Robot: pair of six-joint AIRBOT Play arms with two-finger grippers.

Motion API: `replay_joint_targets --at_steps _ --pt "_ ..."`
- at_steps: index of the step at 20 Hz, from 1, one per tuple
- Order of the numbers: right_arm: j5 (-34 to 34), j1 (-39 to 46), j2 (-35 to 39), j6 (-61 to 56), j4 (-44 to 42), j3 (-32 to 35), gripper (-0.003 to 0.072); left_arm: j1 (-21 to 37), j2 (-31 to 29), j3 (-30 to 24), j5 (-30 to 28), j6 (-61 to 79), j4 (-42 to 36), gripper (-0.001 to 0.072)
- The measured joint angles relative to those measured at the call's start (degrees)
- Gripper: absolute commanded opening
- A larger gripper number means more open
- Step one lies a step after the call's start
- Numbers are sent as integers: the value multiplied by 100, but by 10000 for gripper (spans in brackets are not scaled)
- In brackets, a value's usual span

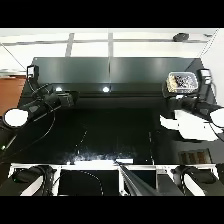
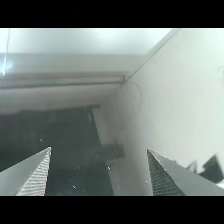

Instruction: Fold the box and place the chain.

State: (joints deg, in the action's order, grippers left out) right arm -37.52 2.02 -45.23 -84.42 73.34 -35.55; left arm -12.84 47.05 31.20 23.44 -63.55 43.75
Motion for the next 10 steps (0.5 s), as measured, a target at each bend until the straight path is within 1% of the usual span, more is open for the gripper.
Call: replay_joint_targets --at_steps 1,3,5,7,10 --pt "-46 396 -96 -354 439 -103 642 0 22 0 76 2 -26 704" --pt "-208 1517 -376 -872 1150 -378 642 0 55 0 254 11 -59 704" --pt "-446 2813 -715 -1176 1394 -691 641 0 68 0 341 15 -87 704" --pt "-833 4096 -1067 -1202 1211 -984 641 -2 81 0 422 17 -96 705" --pt "-1287 5427 -1543 -619 575 -1329 641 0 85 0 389 20 -114 704"
